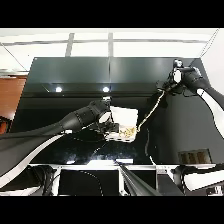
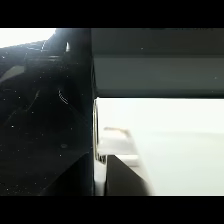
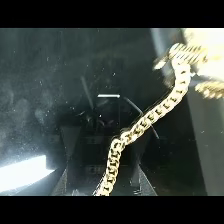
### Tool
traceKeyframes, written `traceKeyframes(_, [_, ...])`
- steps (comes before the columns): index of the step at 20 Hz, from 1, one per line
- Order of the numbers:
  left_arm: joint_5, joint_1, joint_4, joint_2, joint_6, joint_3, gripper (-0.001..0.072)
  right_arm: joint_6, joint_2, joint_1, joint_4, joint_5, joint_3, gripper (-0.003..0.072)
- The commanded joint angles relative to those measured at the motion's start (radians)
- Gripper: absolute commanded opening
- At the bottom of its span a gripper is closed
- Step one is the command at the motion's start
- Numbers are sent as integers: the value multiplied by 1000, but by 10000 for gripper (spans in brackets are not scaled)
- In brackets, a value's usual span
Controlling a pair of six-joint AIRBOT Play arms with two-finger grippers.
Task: Fold the box and place the chain.
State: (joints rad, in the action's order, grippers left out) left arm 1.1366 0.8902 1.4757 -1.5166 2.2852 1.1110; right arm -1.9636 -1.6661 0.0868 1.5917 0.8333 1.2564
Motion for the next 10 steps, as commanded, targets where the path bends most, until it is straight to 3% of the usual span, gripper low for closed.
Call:
traceKeyframes(1, [-10, 0, 8, 1, 0, 1, 31, -8, -9, 0, -28, 7, 0, 494])
traceKeyframes(3, [-9, -1, 16, 1, 0, 1, 30, -8, -9, 0, -28, 9, 0, 472])
traceKeyframes(5, [-6, -1, 16, 1, 0, 1, 30, -8, -9, 0, -28, 10, 0, 326])
traceKeyframes(7, [-6, -1, 16, 1, 0, 1, 30, -8, -9, 0, -28, 14, 0, 105])
traceKeyframes(8, [-6, 0, 16, 1, 0, 1, 30, -7, -9, 0, -28, 20, 0, 38])
traceKeyframes(10, [-6, 0, 16, 1, 0, 1, 30, -7, -5, 0, -26, 37, 1, 14])
